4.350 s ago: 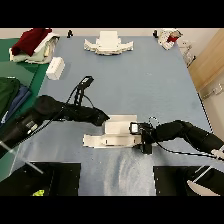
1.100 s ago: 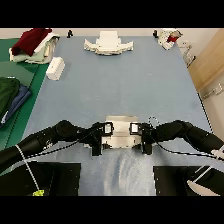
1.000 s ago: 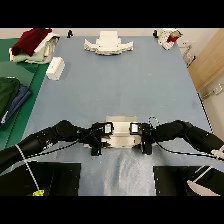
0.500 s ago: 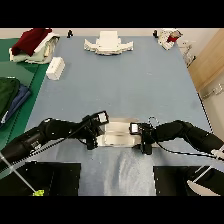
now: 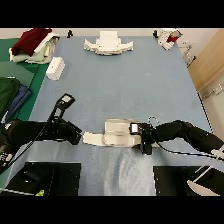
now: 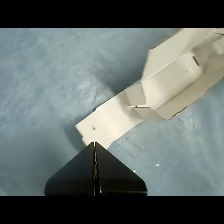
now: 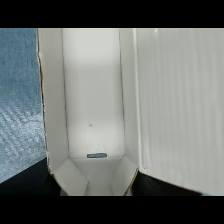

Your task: Fold the box.

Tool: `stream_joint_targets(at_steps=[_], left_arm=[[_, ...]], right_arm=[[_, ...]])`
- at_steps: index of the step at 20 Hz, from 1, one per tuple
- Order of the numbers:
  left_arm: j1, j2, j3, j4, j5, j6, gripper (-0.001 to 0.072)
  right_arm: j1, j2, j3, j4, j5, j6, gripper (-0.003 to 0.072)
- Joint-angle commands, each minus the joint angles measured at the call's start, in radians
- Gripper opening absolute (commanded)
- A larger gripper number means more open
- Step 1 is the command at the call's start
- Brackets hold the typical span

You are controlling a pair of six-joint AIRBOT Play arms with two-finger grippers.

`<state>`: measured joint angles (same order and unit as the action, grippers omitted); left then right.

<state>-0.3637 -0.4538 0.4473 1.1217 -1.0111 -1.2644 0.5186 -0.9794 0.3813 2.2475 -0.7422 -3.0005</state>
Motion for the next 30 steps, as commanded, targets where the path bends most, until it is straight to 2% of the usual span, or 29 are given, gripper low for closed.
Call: stream_joint_targets(at_steps=[1, 3, 6, 10, 12, 14, 20, 24, 25, 26, 27, 30], left_arm=[[0.144, -0.036, -0.053, -0.008, -0.078, -0.229, 0.0012], [0.198, -0.107, -0.084, -0.086, -0.055, -0.203, 0.0012], [0.203, -0.249, -0.119, -0.320, 0.002, -0.011, 0.0012], [0.121, -0.461, -0.127, -0.532, 0.137, 0.180, 0.0012], [0.063, -0.537, -0.123, -0.595, 0.145, 0.239, 0.0012], [0.020, -0.550, -0.106, -0.602, 0.144, 0.247, 0.0012], [0.016, -0.470, -0.048, -0.602, 0.127, 0.226, 0.0014], [0.016, -0.468, -0.030, -0.597, 0.093, 0.224, 0.0016], [0.016, -0.467, -0.025, -0.596, 0.089, 0.223, 0.0126], [0.016, -0.467, -0.020, -0.595, 0.086, 0.208, 0.0324], [0.016, -0.467, -0.013, -0.594, 0.084, 0.198, 0.0346], [0.016, -0.468, -0.002, -0.600, 0.092, 0.200, 0.0347]], right_arm=[[0.001, 0.000, 0.000, 0.000, 0.000, 0.000, 0.0547], [0.001, 0.000, 0.000, 0.000, 0.000, 0.000, 0.0547], [0.001, 0.000, 0.000, 0.000, 0.000, 0.000, 0.0547], [0.001, 0.000, 0.000, 0.000, 0.000, 0.000, 0.0547], [0.000, 0.000, 0.000, 0.000, 0.000, 0.000, 0.0547], [0.001, 0.000, 0.000, 0.000, 0.000, 0.000, 0.0547], [0.001, 0.000, 0.000, 0.000, 0.000, 0.000, 0.0547], [0.000, 0.000, 0.000, 0.000, 0.000, 0.000, 0.0547], [0.001, 0.000, 0.000, 0.000, 0.000, 0.000, 0.0547], [0.000, 0.000, 0.000, 0.000, 0.000, 0.000, 0.0547], [0.001, 0.000, 0.000, 0.000, 0.000, 0.000, 0.0547], [0.001, 0.000, 0.000, 0.000, 0.000, 0.000, 0.0547]])
